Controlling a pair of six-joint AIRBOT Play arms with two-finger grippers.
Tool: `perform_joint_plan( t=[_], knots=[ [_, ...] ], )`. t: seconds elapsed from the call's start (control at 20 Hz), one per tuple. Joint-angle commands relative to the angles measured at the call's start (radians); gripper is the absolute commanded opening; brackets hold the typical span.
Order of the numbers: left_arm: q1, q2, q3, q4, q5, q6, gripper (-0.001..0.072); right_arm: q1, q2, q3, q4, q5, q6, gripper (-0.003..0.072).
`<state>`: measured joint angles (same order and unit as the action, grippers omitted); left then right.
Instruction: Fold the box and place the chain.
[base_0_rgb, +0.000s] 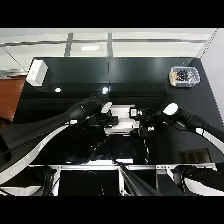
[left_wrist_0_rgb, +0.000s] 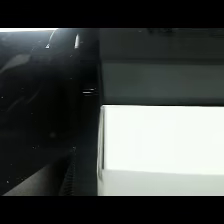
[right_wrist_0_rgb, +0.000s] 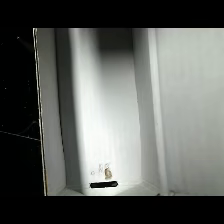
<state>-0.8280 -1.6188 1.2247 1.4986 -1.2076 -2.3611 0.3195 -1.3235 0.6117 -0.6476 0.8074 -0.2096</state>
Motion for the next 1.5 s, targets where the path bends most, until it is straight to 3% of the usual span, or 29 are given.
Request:
perform_joint_plan(
  t=[0.0, 0.05, 0.15, 0.25, 0.35, 0.5, 0.55, 0.6, 0.65, 1.45],
  knots=[
    [-0.002, -0.016, 0.002, -0.022, 0.005, -0.008, 0.0344, 0.000, 0.000, -0.001, 0.000, 0.000, 0.000, 0.0021],
    [-0.003, -0.021, 0.002, -0.035, 0.015, -0.008, 0.0321, 0.000, 0.000, -0.001, 0.000, 0.000, 0.000, 0.0020],
    [-0.007, -0.024, 0.002, -0.049, 0.039, -0.007, 0.0132, 0.000, 0.000, -0.001, 0.000, 0.000, 0.000, 0.0020],
    [-0.008, -0.024, 0.006, -0.050, 0.040, -0.007, 0.0023, 0.000, 0.000, -0.001, 0.000, 0.000, 0.000, 0.0020],
    [-0.008, -0.024, 0.008, -0.050, 0.034, -0.007, 0.0023, 0.000, 0.000, -0.001, 0.000, 0.000, 0.000, 0.0020],
    [-0.008, -0.024, 0.008, -0.050, 0.020, -0.003, 0.0027, 0.000, 0.000, -0.001, 0.000, 0.000, 0.000, 0.0021],
    [-0.008, -0.024, 0.008, -0.050, 0.021, -0.003, 0.0082, 0.000, 0.000, -0.001, 0.000, 0.000, 0.000, 0.0020],
    [-0.008, -0.024, 0.008, -0.050, 0.021, -0.003, 0.0262, 0.000, 0.000, -0.001, 0.000, 0.000, 0.000, 0.0020],
    [-0.008, -0.024, 0.010, -0.049, 0.018, -0.003, 0.0352, 0.000, 0.000, -0.001, 0.000, 0.000, 0.000, 0.0020],
    [-0.006, -0.023, 0.055, 0.038, -0.062, -0.002, 0.0349, 0.000, 0.000, -0.001, 0.000, 0.000, 0.000, 0.0021]
  ],
)
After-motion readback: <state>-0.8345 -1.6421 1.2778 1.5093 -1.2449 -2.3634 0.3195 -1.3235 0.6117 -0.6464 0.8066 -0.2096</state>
